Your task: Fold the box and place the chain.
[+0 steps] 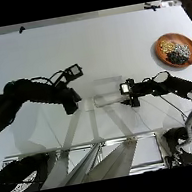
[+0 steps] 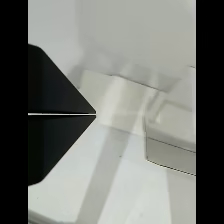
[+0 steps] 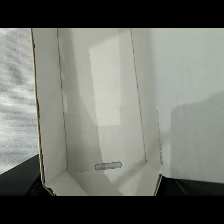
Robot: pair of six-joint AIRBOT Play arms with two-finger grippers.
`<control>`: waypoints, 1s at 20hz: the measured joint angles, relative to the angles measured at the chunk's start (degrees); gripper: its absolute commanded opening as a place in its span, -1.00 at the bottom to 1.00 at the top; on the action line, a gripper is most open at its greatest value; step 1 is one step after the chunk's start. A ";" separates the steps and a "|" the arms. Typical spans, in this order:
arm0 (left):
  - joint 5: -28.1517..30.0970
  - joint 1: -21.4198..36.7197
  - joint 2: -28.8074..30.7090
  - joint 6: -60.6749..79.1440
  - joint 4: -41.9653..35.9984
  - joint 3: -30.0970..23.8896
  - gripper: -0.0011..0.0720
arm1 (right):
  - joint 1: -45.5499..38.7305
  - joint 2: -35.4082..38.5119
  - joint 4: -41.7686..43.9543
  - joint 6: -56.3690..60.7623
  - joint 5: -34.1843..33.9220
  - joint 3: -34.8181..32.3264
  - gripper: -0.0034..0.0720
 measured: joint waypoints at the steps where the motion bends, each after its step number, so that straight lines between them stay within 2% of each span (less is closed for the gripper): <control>1: 0.92 2.01 0.26 -1.92 0.04 -0.63 -0.95 | 0.00 0.00 0.00 0.00 0.00 0.00 0.36; 5: 2.01 9.64 0.63 -13.55 -0.07 -6.21 -0.96 | 0.00 0.00 0.00 0.00 0.00 0.00 0.36; 9: -1.07 13.31 -0.98 -22.62 -2.60 -11.50 -0.96 | 0.00 0.00 0.00 0.00 0.00 0.00 0.36; 13: -5.92 14.14 -5.77 -25.97 -9.90 -13.18 -0.96 | 0.00 0.00 -0.02 -0.02 0.00 0.00 0.36; 16: -7.52 14.03 -10.29 -26.58 -14.36 -13.57 -0.96 | 0.00 0.00 0.00 -0.02 0.00 0.00 0.36; 20: -10.05 11.56 -13.03 -25.68 -18.71 -13.75 -0.96 | 0.00 0.00 -0.02 -0.02 0.00 0.00 0.36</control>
